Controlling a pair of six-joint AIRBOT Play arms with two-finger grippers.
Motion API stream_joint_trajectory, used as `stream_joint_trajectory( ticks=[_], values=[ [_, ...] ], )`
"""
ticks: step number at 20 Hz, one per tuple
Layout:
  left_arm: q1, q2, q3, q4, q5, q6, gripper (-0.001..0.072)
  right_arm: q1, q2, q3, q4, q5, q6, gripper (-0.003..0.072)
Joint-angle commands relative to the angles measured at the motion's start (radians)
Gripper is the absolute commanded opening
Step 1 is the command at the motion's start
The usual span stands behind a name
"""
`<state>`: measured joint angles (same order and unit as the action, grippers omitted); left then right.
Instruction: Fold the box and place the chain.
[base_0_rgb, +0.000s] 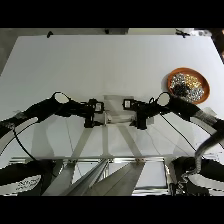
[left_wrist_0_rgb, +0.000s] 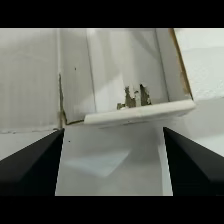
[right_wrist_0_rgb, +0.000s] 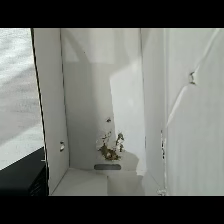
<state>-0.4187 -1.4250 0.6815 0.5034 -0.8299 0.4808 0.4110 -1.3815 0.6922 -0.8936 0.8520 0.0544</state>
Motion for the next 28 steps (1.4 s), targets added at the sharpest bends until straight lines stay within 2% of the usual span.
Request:
stream_joint_trajectory(
  ticks=[1, 13, 17, 22, 28],
  values=[
    [-0.011, -0.008, -0.002, -0.062, 0.019, 0.043, 0.0708, 0.0, 0.0, 0.0, 0.0, 0.0, 0.0, 0.0414],
    [-0.037, -0.031, -0.003, -0.057, -0.025, 0.042, 0.0708, 0.0, 0.0, 0.0, 0.0, 0.0, 0.0, 0.0414],
    [-0.035, -0.03, -0.003, -0.008, -0.049, -0.004, 0.0708, 0.0, 0.0, 0.0, 0.0, 0.0, 0.0, 0.0414],
    [-0.03, -0.03, -0.003, -0.026, -0.049, -0.07, 0.0708, 0.0, 0.0, 0.0, 0.0, 0.0, 0.0, 0.0414],
    [-0.032, -0.037, -0.003, -0.108, -0.01, -0.131, 0.0706, 0.0, 0.0, 0.0, 0.0, 0.0, 0.0, 0.0414]
  ],
)
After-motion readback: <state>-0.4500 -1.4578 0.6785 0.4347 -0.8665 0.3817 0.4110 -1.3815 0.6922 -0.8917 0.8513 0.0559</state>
